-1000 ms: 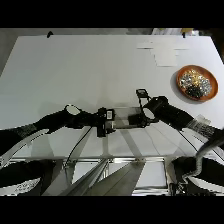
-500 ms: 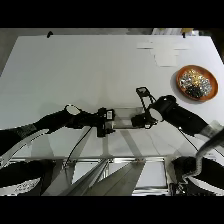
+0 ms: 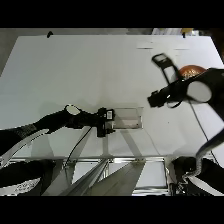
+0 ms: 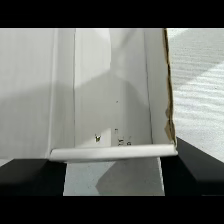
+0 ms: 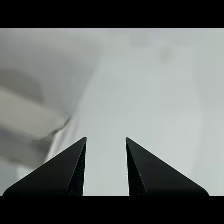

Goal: Fold the box and place the chain.

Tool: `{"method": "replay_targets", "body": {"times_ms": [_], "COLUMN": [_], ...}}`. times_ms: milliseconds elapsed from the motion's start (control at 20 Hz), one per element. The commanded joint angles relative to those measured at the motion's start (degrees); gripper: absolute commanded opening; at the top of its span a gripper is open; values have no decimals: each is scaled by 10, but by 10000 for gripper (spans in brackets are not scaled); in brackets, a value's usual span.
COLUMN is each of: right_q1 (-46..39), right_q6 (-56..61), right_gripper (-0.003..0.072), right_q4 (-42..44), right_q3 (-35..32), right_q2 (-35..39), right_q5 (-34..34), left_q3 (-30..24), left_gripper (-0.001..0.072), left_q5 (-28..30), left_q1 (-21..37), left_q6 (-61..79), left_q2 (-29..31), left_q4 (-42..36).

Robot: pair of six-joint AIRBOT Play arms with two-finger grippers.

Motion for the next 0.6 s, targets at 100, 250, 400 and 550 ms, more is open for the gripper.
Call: {"method": "replay_targets", "body": {"times_ms": [100,250,400,550], "right_q1": [-207,-296,-366,-414], "right_q6": [-77,-82,-83,-83], "right_gripper": [241,238,239,235], "right_q4": [-9,-9,-10,-12], "right_q3": [31,31,31,31], "right_q2": [-45,-105,-159,-197], "right_q5": [-77,-109,-152,-194], "left_q3": [0,0,0,0], "left_gripper": [97,97,97,97], "left_q5": [0,0,0,0], "left_q1": [0,0,0,0], "left_q6": [0,0,0,0], "left_q2": [0,0,0,0], "left_q4": [0,0,0,0]}}
